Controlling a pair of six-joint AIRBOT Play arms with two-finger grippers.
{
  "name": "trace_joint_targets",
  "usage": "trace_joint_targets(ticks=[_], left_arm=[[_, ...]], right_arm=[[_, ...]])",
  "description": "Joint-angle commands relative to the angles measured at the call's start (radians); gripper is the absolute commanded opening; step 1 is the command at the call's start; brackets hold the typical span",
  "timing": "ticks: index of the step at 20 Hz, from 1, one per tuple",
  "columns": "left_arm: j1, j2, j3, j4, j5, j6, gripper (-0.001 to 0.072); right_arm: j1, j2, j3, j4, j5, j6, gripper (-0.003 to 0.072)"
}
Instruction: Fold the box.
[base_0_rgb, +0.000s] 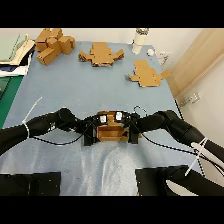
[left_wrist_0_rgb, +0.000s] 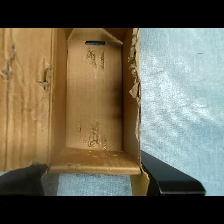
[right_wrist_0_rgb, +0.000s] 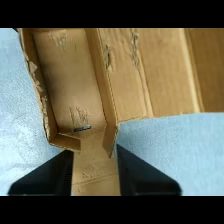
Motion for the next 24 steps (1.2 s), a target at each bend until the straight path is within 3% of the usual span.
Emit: trace_joint_targets(ticks=[1, 5, 6, 21, 23, 24], left_arm=[[0.001, 0.000, 0.000, 0.000, 0.000, 0.000, 0.0527], [0.001, 0.000, 0.000, 0.000, 0.000, 0.000, 0.0527], [0.001, 0.000, 0.000, 0.000, 0.000, 0.000, 0.0527], [0.001, 0.000, 0.000, 0.000, 0.000, 0.000, 0.0527], [0.001, 0.000, 0.000, 0.000, 0.000, 0.000, 0.0527], [0.001, 0.000, 0.000, 0.000, 0.000, 0.000, 0.0527]], right_arm=[[-0.002, -0.001, -0.002, 0.041, 0.001, -0.025, 0.0338], [-0.002, -0.004, -0.002, 0.055, 0.003, -0.027, 0.0269], [-0.002, -0.005, -0.002, 0.056, 0.006, -0.027, 0.0211], [0.067, -0.056, -0.002, 0.100, 0.090, -0.041, 0.0210], [0.084, -0.071, -0.002, 0.100, 0.108, -0.042, 0.0253], [0.090, -0.074, -0.002, 0.100, 0.112, -0.042, 0.0363]])
